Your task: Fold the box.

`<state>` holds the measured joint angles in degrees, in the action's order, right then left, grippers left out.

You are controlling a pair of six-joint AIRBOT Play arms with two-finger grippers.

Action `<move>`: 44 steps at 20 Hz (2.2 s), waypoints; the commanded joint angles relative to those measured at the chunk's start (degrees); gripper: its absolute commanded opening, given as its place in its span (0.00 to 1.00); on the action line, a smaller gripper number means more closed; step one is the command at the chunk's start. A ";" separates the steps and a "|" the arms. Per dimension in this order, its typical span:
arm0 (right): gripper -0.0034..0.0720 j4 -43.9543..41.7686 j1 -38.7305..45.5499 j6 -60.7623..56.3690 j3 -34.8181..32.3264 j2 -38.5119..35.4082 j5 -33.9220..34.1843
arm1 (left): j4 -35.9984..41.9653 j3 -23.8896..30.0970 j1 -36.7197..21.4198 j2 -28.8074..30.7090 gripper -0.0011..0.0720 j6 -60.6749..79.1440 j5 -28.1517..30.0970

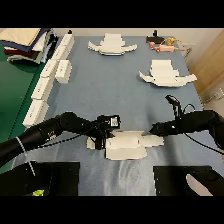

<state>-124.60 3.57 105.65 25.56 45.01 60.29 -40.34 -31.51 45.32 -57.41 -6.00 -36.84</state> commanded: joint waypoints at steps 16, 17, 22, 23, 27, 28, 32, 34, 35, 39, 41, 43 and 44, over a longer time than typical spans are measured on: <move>0.92 37.57 -59.56 -8.57 -1.81 -19.47 -1.11 | -0.15 0.02 -0.02 -0.04 0.04 0.00 0.24; 0.94 40.79 -61.09 -6.54 -2.49 -17.20 -3.26 | -0.11 0.02 -0.02 -0.02 0.04 0.00 0.22; 0.94 43.87 -62.25 -5.46 -4.44 -3.21 -11.89 | -0.11 0.02 0.00 -0.04 0.04 0.00 0.24; 0.94 44.22 -62.25 -5.49 -4.42 -0.76 -13.25 | -0.11 0.02 0.00 -0.02 0.04 0.00 0.24; 0.91 44.87 -62.25 -7.96 -3.50 3.13 -14.12 | -0.11 0.02 0.00 -0.04 0.04 0.00 0.26; 0.91 44.92 -62.25 -10.23 -2.73 2.95 -13.79 | -0.11 0.02 0.00 -0.02 0.04 0.00 0.26; 0.91 49.70 -62.16 -20.83 -0.48 1.03 -11.28 | 0.04 0.02 0.00 -0.02 0.04 0.00 0.28; 0.91 54.95 -62.16 -29.07 -0.13 0.15 -10.21 | 0.04 0.02 0.00 -0.02 0.04 0.00 0.26; 0.91 56.11 -62.16 -33.00 0.11 -0.20 -9.62 | 0.04 0.02 0.00 -0.02 0.04 0.00 0.24; 0.91 56.19 -62.20 -41.68 0.79 -2.16 -6.75 | 0.04 0.02 0.00 -0.02 0.04 0.00 0.26; 0.91 56.22 -62.20 -41.75 0.87 -3.28 -6.19 | 0.04 0.02 0.00 -0.04 0.04 0.00 0.26; 0.92 56.19 -62.20 -41.75 0.87 -4.44 -6.12 | 0.04 0.02 0.00 -0.02 0.04 0.00 0.26; 0.92 56.15 -62.18 -41.75 0.87 -4.74 -5.53 | 0.04 0.02 0.00 -0.02 0.04 0.00 0.26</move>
<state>-68.86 -58.57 65.93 26.28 41.58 53.45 -40.29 -31.48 45.32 -57.41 -6.00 -36.60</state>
